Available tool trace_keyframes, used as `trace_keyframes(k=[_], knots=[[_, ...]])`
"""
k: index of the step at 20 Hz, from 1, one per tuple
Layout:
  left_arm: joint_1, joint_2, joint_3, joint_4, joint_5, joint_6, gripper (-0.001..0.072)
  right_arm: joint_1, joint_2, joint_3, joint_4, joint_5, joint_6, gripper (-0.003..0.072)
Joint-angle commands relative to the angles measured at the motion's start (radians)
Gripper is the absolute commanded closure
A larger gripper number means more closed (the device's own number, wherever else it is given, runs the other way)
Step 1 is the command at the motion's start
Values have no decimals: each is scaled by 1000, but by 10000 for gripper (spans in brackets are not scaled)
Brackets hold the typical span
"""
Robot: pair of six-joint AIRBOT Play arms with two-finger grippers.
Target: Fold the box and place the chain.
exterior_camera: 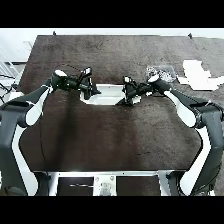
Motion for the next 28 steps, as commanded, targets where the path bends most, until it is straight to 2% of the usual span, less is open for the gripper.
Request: trace_keyframes(k=[1, 15, 17, 18, 24, 28], knots=[[0, 0, 0, 0, 1, 0, 692, 1, 0, 0, 0, 0, 0, 108], [1, 0, 0, -27, -11, 0, 689, 1, 0, 0, 0, 0, 0, 107], [3, 1, 7, -26, -36, 0, 557, 1, 0, 0, 0, 0, 0, 108], [4, 1, 7, -27, -45, 0, 514, 1, 0, 0, 0, 0, 0, 108], [8, 5, 10, -26, -66, 1, 511, 1, 0, 0, 0, 0, 0, 108], [49, 37, 21, -28, -113, 0, 510, 1, 0, 0, 0, 0, 0, 108]])
